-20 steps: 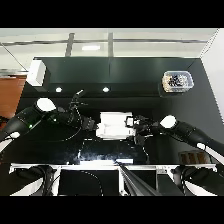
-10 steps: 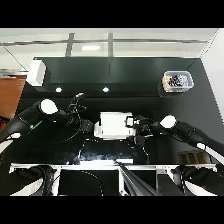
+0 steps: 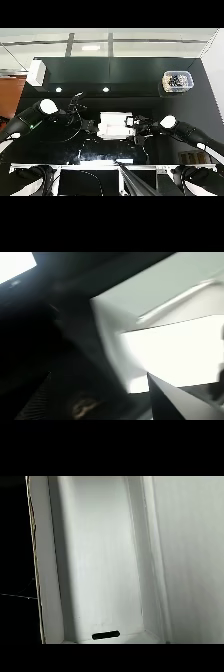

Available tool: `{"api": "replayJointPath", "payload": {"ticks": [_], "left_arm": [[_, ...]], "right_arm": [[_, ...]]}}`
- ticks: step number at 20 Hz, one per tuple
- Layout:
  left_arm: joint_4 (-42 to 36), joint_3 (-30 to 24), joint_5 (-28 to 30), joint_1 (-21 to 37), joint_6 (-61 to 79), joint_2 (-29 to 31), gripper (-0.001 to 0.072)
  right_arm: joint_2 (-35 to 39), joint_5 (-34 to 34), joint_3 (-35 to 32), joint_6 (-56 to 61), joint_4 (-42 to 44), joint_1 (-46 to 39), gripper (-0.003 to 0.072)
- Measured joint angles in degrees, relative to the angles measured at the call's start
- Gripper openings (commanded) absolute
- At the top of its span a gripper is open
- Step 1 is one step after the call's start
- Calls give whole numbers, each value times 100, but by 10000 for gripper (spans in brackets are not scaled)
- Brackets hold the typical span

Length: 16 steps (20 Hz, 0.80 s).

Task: Fold the box and place the chain.

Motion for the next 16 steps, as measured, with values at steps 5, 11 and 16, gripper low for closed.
{"api": "replayJointPath", "payload": {"ticks": [5, 11, 16], "left_arm": [[-452, -4, 11, -59, 308, -68, 685], [-883, -4, 293, -511, 455, -411, 671], [-925, -4, 610, -634, 313, -496, 610]], "right_arm": [[0, 0, 0, 0, 0, 0, 132], [0, 0, 0, 0, 0, 0, 132], [0, 0, 0, 0, -2, 0, 133]]}}
